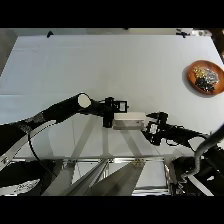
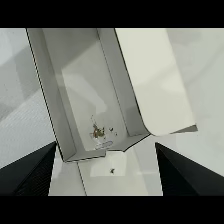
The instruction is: Fold the box and place the chain.
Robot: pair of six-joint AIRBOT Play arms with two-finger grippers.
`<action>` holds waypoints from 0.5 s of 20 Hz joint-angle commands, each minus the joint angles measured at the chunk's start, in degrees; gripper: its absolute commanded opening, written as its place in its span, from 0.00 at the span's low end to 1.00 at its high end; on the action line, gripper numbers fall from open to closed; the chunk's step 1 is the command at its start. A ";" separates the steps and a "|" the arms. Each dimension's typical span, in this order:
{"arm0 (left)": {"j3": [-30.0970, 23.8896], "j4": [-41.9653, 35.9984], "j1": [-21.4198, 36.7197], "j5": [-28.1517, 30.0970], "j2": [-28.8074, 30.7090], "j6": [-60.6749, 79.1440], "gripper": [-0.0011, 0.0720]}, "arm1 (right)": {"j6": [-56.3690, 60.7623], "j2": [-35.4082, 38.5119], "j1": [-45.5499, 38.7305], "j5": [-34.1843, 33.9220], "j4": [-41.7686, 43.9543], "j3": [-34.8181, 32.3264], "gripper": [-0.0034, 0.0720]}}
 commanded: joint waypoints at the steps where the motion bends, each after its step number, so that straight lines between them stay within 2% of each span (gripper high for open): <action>1: -0.02 0.00 -0.04 0.00 -0.04 0.00 0.04 | -4.13 -1.53 -0.42 -0.17 4.76 0.02 0.96; 5: -0.02 0.00 -0.04 0.02 -0.04 0.00 0.04 | -5.14 -3.98 -0.42 -0.17 5.35 0.02 0.96; 7: -0.02 0.00 -0.04 0.00 -0.04 0.00 0.04 | -5.11 -4.07 -2.54 0.24 8.87 0.02 0.96; 10: -0.02 0.00 -0.04 0.02 -0.04 0.00 0.04 | -7.23 -4.09 -6.91 0.66 9.77 0.02 0.96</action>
